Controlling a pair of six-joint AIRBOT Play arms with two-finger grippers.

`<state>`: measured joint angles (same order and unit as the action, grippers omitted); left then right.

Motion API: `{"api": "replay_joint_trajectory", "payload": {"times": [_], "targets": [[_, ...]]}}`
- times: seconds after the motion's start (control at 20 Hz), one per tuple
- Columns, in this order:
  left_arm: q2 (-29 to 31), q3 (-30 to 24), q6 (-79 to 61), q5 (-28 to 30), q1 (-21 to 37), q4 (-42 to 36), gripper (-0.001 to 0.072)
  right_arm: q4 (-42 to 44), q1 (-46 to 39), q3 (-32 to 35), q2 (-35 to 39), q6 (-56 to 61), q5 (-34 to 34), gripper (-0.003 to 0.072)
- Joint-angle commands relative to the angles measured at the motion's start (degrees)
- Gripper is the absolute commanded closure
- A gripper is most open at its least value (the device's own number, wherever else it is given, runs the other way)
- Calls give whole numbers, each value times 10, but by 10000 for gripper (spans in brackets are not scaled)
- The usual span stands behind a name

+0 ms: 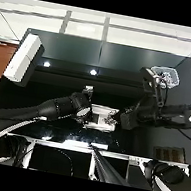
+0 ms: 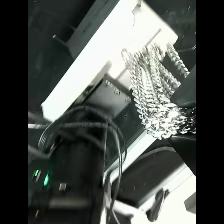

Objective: Fold the box and place the chain.

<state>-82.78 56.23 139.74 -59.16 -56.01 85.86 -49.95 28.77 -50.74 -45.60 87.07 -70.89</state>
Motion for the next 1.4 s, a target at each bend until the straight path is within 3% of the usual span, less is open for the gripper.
{"api": "replay_joint_trajectory", "payload": {"times": [0.0,0.4,0.7,0.75,0.8,0.85,1.0,1.1,1.25,1.3,1.35], "targets": [[0,0,0,1,0,0,683,-43,10,31,-4,17,18,682],[0,0,0,2,0,0,683,2,66,61,-40,21,121,681],[0,0,0,1,0,0,683,-78,66,64,-62,41,121,674],[0,0,-1,1,0,0,683,-75,66,67,-62,41,122,656],[0,0,-3,2,0,0,682,-73,66,68,-62,44,122,475],[0,0,-4,2,0,0,682,-73,66,68,-62,44,120,361],[0,0,-13,0,1,0,683,-77,23,39,-58,25,61,354],[0,0,-16,-3,2,0,684,-97,-41,10,-36,1,8,355],[0,1,11,-11,9,2,676,-133,-147,0,6,-3,-17,357],[0,4,16,-13,11,2,548,-133,-176,0,15,-5,-25,356],[1,11,13,-16,11,3,319,-133,-195,0,19,-9,-32,357]]}}
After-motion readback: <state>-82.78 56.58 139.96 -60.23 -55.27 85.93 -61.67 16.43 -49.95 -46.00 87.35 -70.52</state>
